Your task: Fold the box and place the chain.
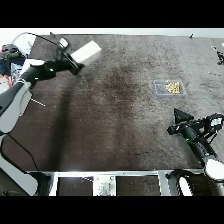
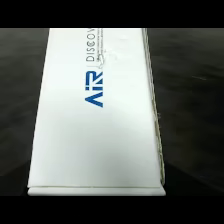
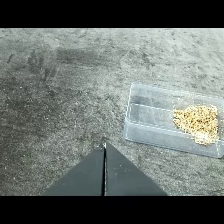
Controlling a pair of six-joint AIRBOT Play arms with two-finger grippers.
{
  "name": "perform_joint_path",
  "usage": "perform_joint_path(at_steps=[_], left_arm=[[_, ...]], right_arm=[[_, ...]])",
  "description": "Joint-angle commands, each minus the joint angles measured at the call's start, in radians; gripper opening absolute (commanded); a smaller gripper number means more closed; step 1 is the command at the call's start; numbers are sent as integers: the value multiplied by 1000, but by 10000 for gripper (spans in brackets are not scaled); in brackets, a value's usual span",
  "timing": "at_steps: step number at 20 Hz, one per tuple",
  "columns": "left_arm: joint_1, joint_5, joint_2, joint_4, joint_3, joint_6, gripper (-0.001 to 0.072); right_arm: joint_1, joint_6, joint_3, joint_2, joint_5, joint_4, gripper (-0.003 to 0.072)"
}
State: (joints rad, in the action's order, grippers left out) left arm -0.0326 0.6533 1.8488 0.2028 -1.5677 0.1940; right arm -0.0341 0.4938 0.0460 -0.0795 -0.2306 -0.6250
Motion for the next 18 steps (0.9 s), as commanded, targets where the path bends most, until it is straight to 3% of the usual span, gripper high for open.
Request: perform_joint_path(at_steps=[1,5,9,18], left_arm=[[90,-263,-50,6,1,-234,6],[198,-333,-50,16,76,-388,6],[234,-398,-24,56,171,-403,6],[234,-515,19,77,175,-455,7]], right_arm=[[0,1,0,0,0,0,9],[0,1,0,1,0,0,8],[0,1,0,0,-1,0,8],[0,1,0,0,-1,1,8]])
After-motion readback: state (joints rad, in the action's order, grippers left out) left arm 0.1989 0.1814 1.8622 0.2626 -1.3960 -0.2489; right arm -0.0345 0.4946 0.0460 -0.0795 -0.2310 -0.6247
